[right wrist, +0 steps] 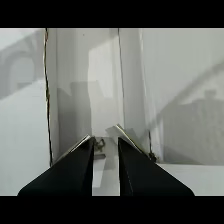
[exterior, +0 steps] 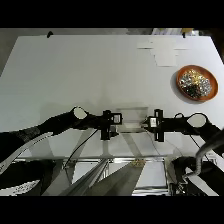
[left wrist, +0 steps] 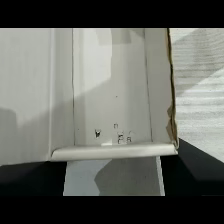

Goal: Fold the box and place the chain.

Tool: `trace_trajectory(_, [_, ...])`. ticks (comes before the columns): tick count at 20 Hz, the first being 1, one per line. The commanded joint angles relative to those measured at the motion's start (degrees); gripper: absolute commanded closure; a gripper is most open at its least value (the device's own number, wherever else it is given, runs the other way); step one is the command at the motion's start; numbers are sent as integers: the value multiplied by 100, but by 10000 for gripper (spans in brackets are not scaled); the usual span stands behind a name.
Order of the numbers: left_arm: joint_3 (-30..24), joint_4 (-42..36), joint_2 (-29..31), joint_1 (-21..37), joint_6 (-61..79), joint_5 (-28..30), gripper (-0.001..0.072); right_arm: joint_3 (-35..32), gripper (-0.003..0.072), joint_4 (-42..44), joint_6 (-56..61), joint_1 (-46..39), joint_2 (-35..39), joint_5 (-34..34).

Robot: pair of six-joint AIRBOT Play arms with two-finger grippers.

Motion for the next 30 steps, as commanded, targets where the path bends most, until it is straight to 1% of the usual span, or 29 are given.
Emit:
trace_trajectory(1, [-4, 0, 4, 0, 2, 2, 500, -9, 525, 188, -289, 7, -210, -4])
trace_trajectory(2, [-4, 2, 4, 0, 2, 2, 500, -9, 491, 190, -289, 7, -227, -9])
trace_trajectory(3, [-4, 0, 4, 0, 2, 2, 500, -7, 419, 188, -286, 7, -227, -26])
trace_trajectory(4, [-4, 0, 4, 0, 2, 2, 500, -9, 325, 186, -286, 7, -227, -46])
trace_trajectory(5, [-4, 0, 4, 0, 2, 2, 500, -9, 245, 181, -282, 7, -227, -70])
trace_trajectory(6, [-4, 0, 4, 0, 2, 2, 500, -9, 222, 179, -282, 7, -227, -74])
trace_trajectory(8, [-4, 2, 4, 0, 2, 2, 500, -9, 225, 166, -221, 7, -227, -63])
trace_trajectory(9, [-4, 0, 4, 0, 2, 2, 500, -9, 232, 155, -50, 7, -227, -66])
trace_trajectory(10, [-4, 2, 4, 0, 2, 2, 500, -9, 314, 98, 188, 7, -225, -66])
trace_trajectory(12, [-4, 2, 4, 0, 2, 2, 500, -7, 628, -168, 925, 4, -186, -24])
trace_trajectory(13, [-4, 2, 4, 0, 2, 2, 500, -7, 673, -306, 1281, 4, -129, 0])
trace_trajectory(18, [-4, 0, 4, 0, 2, 2, 500, 7, 673, -337, 3348, 4, 269, -219])
trace_trajectory(20, [-4, 2, 4, 0, 2, 2, 500, 107, 673, -455, 4621, -37, 485, -249])
trace_trajectory(22, [-4, 0, 4, 0, 2, 2, 500, 376, 673, -929, 5858, -260, 562, -249])
trace_trajectory(24, [-4, 2, 4, 0, 2, 2, 500, 699, 673, -1401, 6616, -560, 560, -55])
trace_trajectory(27, [-4, 2, 4, 0, 0, 2, 500, 977, 673, -1836, 7654, -841, 557, -229])
trace_trajectory(29, [-4, 2, 4, 0, 2, 2, 500, 997, 673, -2494, 8426, -940, 522, -245])
trace_trajectory(30, [-4, 0, 4, 0, 2, 2, 500, 997, 673, -2955, 8824, -973, 470, -122])
